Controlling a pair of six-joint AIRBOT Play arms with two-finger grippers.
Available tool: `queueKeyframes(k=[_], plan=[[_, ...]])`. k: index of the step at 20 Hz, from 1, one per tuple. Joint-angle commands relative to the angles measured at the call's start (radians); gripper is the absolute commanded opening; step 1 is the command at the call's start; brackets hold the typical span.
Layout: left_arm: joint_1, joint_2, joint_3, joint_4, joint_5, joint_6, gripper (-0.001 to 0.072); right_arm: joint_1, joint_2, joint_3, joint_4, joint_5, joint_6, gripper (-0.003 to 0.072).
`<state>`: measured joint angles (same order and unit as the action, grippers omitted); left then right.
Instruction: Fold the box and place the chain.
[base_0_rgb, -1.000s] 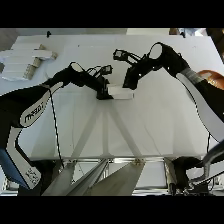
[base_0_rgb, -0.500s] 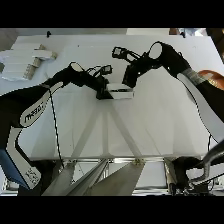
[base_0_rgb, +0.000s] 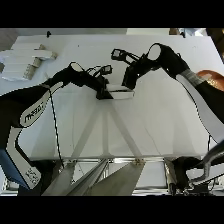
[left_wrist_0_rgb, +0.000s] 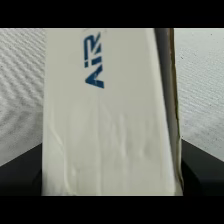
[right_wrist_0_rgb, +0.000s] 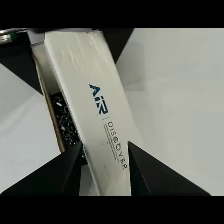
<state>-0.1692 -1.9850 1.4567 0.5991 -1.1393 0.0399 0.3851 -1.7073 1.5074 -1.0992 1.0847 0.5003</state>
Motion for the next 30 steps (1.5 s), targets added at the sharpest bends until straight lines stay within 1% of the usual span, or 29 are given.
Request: queueKeyframes(k=[1, 3, 5, 11, 13, 18, 22, 28, 30], plan=[[-0.001, 0.000, 0.000, 0.000, -0.001, 0.000, 0.0533, 0.009, -0.001, -0.037, 0.001, 0.000, 0.000, 0.0267], [-0.001, 0.000, 0.000, 0.000, -0.002, 0.000, 0.0533, 0.008, 0.000, -0.040, 0.001, 0.019, 0.019, 0.0279], [0.000, 0.000, 0.000, 0.000, -0.002, 0.000, 0.0533, 0.008, 0.003, -0.040, 0.001, 0.034, 0.027, 0.0347], [-0.001, 0.000, 0.000, 0.000, -0.001, 0.000, 0.0533, 0.008, 0.032, -0.040, 0.000, 0.052, 0.027, 0.0353], [-0.001, 0.000, 0.000, 0.000, -0.001, 0.000, 0.0533, 0.008, 0.044, -0.040, 0.001, 0.052, 0.027, 0.0403], [-0.001, 0.000, 0.000, 0.000, -0.001, 0.000, 0.0533, 0.009, 0.042, -0.042, 0.001, 0.074, 0.098, 0.0399], [-0.001, 0.000, 0.000, 0.000, -0.001, 0.000, 0.0533, 0.018, 0.024, -0.047, 0.001, 0.139, 0.107, 0.0394], [0.000, 0.000, 0.000, 0.000, -0.001, 0.000, 0.0533, 0.029, 0.029, -0.066, 0.002, 0.124, 0.129, 0.0395], [-0.001, 0.000, 0.000, 0.000, -0.001, 0.000, 0.0533, 0.029, 0.042, -0.066, 0.001, 0.083, 0.129, 0.0395]])
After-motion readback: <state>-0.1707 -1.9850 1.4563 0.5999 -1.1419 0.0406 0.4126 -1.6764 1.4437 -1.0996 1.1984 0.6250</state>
